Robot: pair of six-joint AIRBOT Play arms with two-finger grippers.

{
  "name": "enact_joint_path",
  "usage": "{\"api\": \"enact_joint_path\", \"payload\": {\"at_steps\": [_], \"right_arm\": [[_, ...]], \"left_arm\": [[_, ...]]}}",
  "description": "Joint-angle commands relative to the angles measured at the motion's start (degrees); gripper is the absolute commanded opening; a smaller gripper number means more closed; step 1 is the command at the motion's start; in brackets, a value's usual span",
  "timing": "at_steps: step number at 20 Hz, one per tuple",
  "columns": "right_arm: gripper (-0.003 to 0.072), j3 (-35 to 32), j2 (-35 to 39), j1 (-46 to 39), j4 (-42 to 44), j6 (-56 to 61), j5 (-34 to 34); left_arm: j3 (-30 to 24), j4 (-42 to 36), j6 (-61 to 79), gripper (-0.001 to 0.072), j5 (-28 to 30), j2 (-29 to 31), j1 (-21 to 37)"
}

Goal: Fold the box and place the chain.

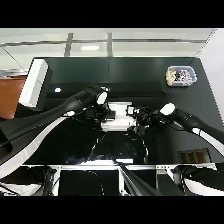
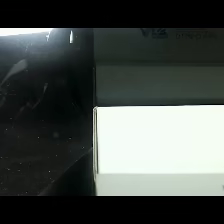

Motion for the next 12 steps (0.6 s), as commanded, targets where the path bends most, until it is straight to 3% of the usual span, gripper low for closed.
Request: {"api": "enact_joint_path", "payload": {"at_steps": [1,3,12], "right_arm": [[0.0101,0.0,0.02,0.0,-0.04,-0.07,0.0],[0.0102,0.0,0.02,0.0,-0.04,-0.07,0.0],[0.0102,0.0,0.02,0.0,-0.04,-0.07,0.0]], "left_arm": [[0.04,-0.61,-0.11,0.007,0.48,-0.04,0.02],[0.04,-0.35,-0.61,0.0425,0.39,-0.04,0.02],[-2.19,0.81,-1.16,0.0402,0.66,-0.02,0.0]]}}
